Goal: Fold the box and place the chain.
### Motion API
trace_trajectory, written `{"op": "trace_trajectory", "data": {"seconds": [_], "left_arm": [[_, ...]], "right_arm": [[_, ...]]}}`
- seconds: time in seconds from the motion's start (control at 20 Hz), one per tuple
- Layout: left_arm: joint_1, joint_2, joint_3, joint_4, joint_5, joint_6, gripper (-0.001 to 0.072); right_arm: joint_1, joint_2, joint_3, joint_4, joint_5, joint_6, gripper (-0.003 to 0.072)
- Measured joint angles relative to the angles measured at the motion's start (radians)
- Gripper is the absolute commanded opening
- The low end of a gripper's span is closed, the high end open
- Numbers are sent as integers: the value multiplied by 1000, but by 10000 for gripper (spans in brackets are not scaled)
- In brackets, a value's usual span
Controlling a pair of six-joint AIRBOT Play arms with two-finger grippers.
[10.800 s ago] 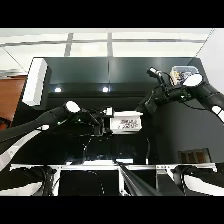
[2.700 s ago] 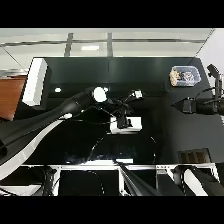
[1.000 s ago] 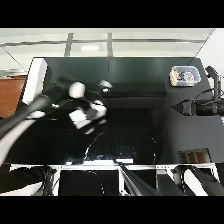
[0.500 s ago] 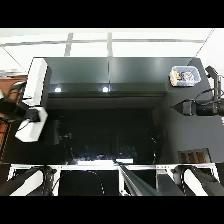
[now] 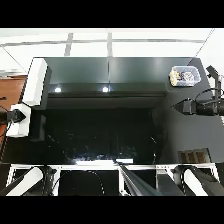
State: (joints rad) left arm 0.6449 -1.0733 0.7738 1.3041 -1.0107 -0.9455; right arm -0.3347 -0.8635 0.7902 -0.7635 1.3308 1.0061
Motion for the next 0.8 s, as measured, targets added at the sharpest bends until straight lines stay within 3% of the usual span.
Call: {"op": "trace_trajectory", "data": {"seconds": [0.25, 0.65, 0.7, 0.75, 0.8], "left_arm": [[-46, -35, -6, -26, 89, 64, 348], [-77, -85, -7, -30, 147, 74, 361], [-83, -87, -7, -30, 160, 74, 471], [-92, -88, -7, -30, 174, 74, 653], [-104, -90, -7, -33, 198, 74, 709]], "right_arm": [[0, 0, 0, -3, 19, 24, 21], [0, 0, 0, -26, 29, 50, 21], [0, 0, 0, -27, 28, 58, 21], [0, 0, 0, -33, 27, 69, 21], [0, 0, 0, -44, 25, 77, 21]]}}
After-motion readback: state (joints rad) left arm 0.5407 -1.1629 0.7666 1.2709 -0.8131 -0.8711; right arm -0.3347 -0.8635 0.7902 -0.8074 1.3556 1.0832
